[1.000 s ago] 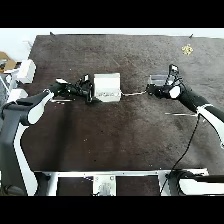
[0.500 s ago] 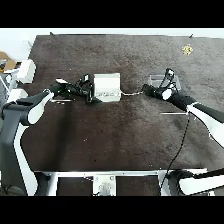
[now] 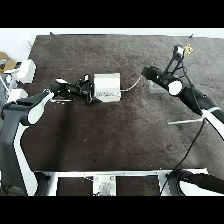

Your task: Fold the box and place the chain.

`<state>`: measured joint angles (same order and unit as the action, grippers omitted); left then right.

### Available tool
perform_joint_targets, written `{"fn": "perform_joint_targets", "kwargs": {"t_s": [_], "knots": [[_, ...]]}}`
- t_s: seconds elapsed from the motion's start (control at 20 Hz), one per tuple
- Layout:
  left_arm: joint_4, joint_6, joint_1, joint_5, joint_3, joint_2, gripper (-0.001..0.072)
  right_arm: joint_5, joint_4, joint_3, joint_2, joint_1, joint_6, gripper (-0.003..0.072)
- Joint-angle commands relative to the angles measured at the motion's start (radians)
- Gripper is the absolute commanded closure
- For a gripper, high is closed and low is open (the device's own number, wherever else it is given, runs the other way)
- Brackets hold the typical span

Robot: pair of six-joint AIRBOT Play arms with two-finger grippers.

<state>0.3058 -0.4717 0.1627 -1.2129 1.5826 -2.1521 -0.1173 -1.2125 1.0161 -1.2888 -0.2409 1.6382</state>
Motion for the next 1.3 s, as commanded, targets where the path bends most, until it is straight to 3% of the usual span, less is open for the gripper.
{"fn": "perform_joint_targets", "kwargs": {"t_s": [0.0,0.3,0.55,0.9,0.95,1.0,1.05,1.1,1.25], "knots": [[0.000,0.000,0.001,0.000,0.000,0.000,0.0435,0.047,-0.016,0.044,0.101,-0.098,-0.053,0.0685],[0.000,0.000,0.001,0.000,0.000,0.000,0.0435,0.132,-0.103,0.125,0.098,-0.293,-0.053,0.0685],[0.000,0.000,0.001,0.000,0.000,0.000,0.0435,0.116,-0.104,0.124,-0.012,-0.346,-0.052,0.0686],[0.000,0.000,0.001,0.000,0.000,0.000,0.0435,-0.083,-0.135,0.123,-0.177,-0.350,-0.053,0.0682],[0.000,0.000,0.001,0.000,0.000,0.000,0.0434,-0.087,-0.156,0.123,-0.179,-0.347,-0.053,0.0526],[0.000,0.000,0.001,0.000,0.000,0.000,0.0435,-0.086,-0.180,0.124,-0.178,-0.343,-0.053,0.0423],[0.000,0.000,0.001,0.000,0.000,0.000,0.0435,-0.087,-0.204,0.124,-0.176,-0.335,-0.053,0.0444],[0.000,0.000,0.001,0.000,0.000,0.000,0.0435,-0.094,-0.222,0.124,-0.171,-0.322,-0.053,0.0532],[0.000,0.000,0.001,0.000,0.000,0.000,0.0435,-0.315,-0.216,0.195,-0.169,-0.230,-0.168,0.0528]]}}
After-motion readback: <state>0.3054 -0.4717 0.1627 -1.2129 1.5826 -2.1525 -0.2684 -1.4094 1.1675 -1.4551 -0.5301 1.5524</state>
